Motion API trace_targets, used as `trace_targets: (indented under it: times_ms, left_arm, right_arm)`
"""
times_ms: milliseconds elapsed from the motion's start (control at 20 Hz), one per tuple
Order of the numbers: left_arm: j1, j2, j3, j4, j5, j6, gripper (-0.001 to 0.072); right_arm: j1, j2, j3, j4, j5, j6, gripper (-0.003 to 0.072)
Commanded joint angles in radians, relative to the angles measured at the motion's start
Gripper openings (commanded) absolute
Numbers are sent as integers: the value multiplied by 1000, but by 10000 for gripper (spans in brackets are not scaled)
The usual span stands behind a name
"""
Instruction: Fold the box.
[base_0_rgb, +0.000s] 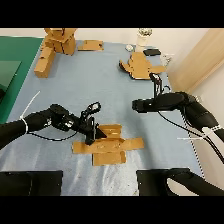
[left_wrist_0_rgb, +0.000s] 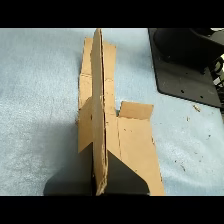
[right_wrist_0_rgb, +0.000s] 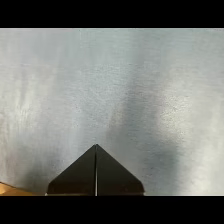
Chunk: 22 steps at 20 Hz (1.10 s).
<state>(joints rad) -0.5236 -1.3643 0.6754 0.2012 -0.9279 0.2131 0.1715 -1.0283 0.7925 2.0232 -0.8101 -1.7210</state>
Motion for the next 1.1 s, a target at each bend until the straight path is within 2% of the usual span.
trace_targets:
  times_ms: [0,150,300,400,600,850,900,950,1000,1050]
  left_arm:
    - [0,-1,1,3,1,0,14]
    - [0,-1,1,3,2,0,14]
    - [0,-1,1,3,2,0,14]
    - [0,-1,1,3,2,0,14]
    - [0,-1,1,3,2,0,14]
    - [0,-1,1,3,2,0,14]
    - [0,-1,1,3,2,0,14]
    - [0,-1,1,3,2,0,14]
    - [0,-1,1,3,2,0,14]
    - [0,-1,1,3,2,0,14]
  right_arm:
    - [22,8,0,-10,-86,-60,4]
    - [141,79,0,-138,-243,-13,3]
    - [341,214,-23,-368,-351,225,3]
    - [483,307,-72,-430,-401,386,3]
    - [829,425,-213,-501,-394,544,3]
    - [1233,383,-271,-761,-317,529,9]
    - [1291,365,-273,-780,-294,505,143]
    - [1326,344,-276,-806,-279,498,398]
    - [1345,315,-276,-831,-270,498,527]
    - [1344,282,-276,-848,-264,497,528]
